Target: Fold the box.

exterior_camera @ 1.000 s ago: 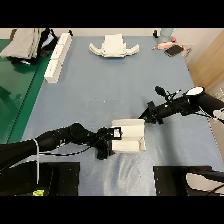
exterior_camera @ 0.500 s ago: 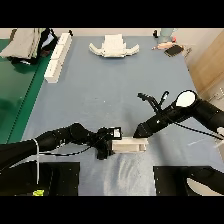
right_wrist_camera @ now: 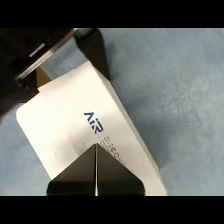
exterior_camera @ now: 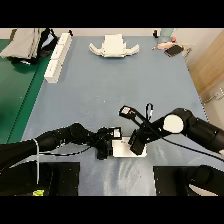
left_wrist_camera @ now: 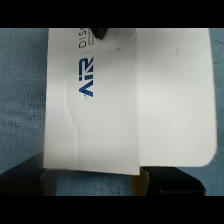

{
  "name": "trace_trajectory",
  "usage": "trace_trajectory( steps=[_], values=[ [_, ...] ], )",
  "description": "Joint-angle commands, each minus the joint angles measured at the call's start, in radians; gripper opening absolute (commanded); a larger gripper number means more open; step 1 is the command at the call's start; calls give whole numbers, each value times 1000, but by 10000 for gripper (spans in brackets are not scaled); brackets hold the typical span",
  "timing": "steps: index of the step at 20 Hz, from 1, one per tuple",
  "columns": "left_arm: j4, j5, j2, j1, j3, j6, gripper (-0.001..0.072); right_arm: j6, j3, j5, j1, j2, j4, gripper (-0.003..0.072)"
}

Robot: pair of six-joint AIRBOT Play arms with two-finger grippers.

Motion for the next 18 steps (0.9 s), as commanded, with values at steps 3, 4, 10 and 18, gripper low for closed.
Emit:
trace_trajectory(
  steps=[3, 4, 10, 18],
  values=[
    [-1, 0, 0, 0, 0, 0, 522, 15, -112, -214, 188, 117, -222, 0],
    [-1, 0, 0, 0, 0, 0, 522, 14, -133, -240, 211, 141, -261, 0],
    [0, 0, 0, 0, 0, 0, 522, -33, -175, -298, 261, 198, -414, 388],
    [-1, 0, 0, 0, 0, 0, 522, -195, -175, -258, 264, 194, -274, 591]
  ],
)
